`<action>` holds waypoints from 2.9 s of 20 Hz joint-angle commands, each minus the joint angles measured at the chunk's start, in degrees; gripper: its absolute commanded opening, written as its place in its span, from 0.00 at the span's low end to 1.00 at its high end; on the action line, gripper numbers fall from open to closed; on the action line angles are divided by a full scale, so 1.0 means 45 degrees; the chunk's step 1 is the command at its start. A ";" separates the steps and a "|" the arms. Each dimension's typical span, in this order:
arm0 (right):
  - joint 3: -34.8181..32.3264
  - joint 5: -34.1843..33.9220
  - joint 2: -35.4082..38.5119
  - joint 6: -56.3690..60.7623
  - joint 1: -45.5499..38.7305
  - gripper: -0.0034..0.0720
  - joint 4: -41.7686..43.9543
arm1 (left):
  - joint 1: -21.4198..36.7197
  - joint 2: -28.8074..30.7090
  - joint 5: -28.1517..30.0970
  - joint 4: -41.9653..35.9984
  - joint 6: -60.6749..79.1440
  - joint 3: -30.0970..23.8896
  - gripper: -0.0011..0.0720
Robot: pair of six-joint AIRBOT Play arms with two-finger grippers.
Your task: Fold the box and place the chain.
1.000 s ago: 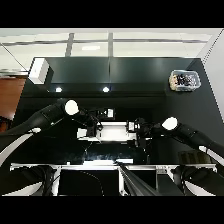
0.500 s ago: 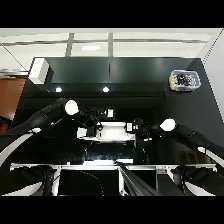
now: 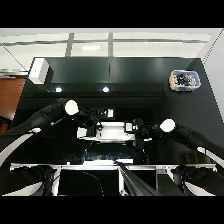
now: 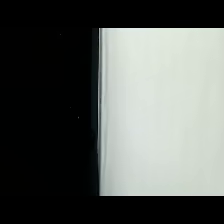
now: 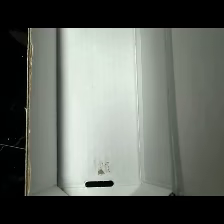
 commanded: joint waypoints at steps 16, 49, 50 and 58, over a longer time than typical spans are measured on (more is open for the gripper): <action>-0.0029 -0.0019 -0.0010 0.0865 0.0000 0.82 -0.0763 | -0.0005 0.0010 0.0024 0.0010 0.0000 0.0010 0.06; -0.0029 -0.0024 -0.0010 0.0869 0.0000 0.65 -0.0753 | 0.2006 0.2982 0.3973 -1.2954 -0.1093 -0.4211 0.05; -0.0029 -0.0029 -0.0010 0.0869 0.0000 0.65 -0.0753 | 0.1996 0.2691 0.3866 -1.2750 -0.0753 -0.4211 0.05; -0.0029 -0.0034 -0.0010 0.0879 0.0000 0.65 -0.0753 | 0.0262 0.1889 0.3784 -0.9462 -0.0908 -0.4129 0.05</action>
